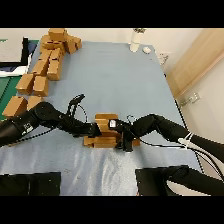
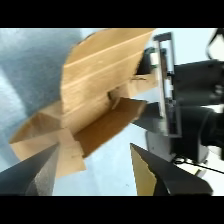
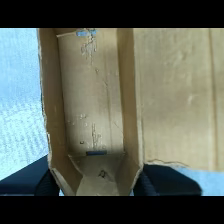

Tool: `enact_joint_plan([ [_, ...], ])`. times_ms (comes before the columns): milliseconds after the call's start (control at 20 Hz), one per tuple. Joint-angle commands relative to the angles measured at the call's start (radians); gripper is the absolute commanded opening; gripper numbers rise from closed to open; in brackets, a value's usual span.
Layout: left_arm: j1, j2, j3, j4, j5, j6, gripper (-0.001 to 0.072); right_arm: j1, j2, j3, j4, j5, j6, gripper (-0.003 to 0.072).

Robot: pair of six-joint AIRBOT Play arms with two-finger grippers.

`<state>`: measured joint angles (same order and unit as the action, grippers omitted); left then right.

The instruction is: Fold the box.

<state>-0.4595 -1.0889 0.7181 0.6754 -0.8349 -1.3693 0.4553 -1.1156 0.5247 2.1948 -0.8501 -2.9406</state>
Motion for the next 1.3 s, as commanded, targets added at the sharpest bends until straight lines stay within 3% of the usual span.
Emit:
enact_joint_plan([
  [0,0.000,-0.024,0.009,0.009,0.008,-0.004,0.0642,0.000,0.000,0.000,0.000,0.000,0.000,0.0579],
  [200,0.068,0.103,0.074,0.070,-0.064,-0.001,0.0641,0.000,0.000,0.000,0.000,0.000,0.000,0.0579],
  [400,0.276,0.274,0.074,0.343,-0.208,-0.201,0.0640,0.000,0.000,0.000,0.000,0.000,0.000,0.0579],
  [450,0.323,0.298,0.074,0.405,-0.257,-0.230,0.0562,0.000,0.000,0.000,0.000,0.000,0.000,0.0579],
  [550,0.405,0.322,0.066,0.470,-0.332,-0.229,0.0029,0.000,0.000,0.000,0.000,0.000,0.000,0.0579],
  [800,0.505,0.282,-0.076,0.412,-0.344,-0.135,0.0010,0.000,-0.001,0.000,0.000,0.001,0.000,0.0579],
  [1050,0.511,0.156,-0.260,0.057,-0.274,0.162,0.0009,0.000,-0.001,0.000,0.000,0.000,0.000,0.0579],
  [1250,0.489,0.039,-0.292,-0.076,-0.237,0.288,0.0009,0.000,0.000,0.000,0.000,0.001,0.000,0.0579],
])
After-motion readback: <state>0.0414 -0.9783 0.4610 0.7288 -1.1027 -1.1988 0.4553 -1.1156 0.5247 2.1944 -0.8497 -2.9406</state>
